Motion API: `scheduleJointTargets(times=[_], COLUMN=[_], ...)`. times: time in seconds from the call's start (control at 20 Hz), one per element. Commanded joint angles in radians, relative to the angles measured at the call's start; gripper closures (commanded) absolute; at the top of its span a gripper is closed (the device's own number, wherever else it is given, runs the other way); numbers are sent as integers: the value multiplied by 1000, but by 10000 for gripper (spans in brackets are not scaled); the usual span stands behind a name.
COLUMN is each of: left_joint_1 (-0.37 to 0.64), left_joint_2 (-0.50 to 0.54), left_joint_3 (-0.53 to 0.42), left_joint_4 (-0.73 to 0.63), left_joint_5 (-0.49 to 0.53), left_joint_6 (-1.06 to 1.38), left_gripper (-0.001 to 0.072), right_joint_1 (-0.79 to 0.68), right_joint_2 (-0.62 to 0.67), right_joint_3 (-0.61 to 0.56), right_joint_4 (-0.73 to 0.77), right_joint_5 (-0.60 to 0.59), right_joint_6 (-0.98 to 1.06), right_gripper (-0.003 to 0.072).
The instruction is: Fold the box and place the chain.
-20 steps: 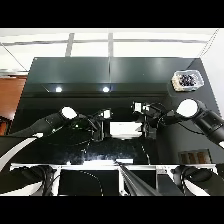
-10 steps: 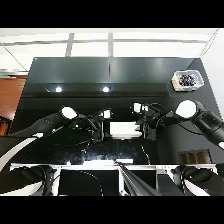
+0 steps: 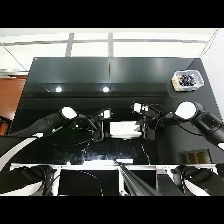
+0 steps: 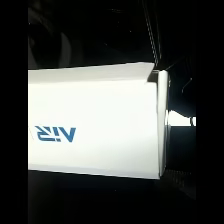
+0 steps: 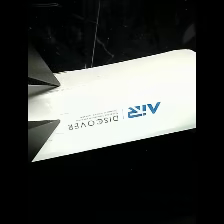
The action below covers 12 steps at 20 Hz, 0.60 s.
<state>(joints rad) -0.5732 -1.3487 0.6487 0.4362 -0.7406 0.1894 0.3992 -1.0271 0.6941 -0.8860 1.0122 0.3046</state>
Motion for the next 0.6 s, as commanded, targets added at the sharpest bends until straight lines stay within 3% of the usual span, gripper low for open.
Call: scheduleJointTargets(times=[0.0, 0.55], left_joint_1=[0, 0], left_joint_2=[0, 0], left_joint_3=[1, 1], left_joint_4=[0, 0], left_joint_5=[0, 0], left_joint_6=[2, 2], left_gripper=[368, 368], right_joint_1=[0, 1], right_joint_2=[0, 0], right_joint_3=[0, 0], right_joint_4=[31, 43], right_joint_5=[-30, -28], right_joint_6=[6, 26], right_gripper=[450, 451])
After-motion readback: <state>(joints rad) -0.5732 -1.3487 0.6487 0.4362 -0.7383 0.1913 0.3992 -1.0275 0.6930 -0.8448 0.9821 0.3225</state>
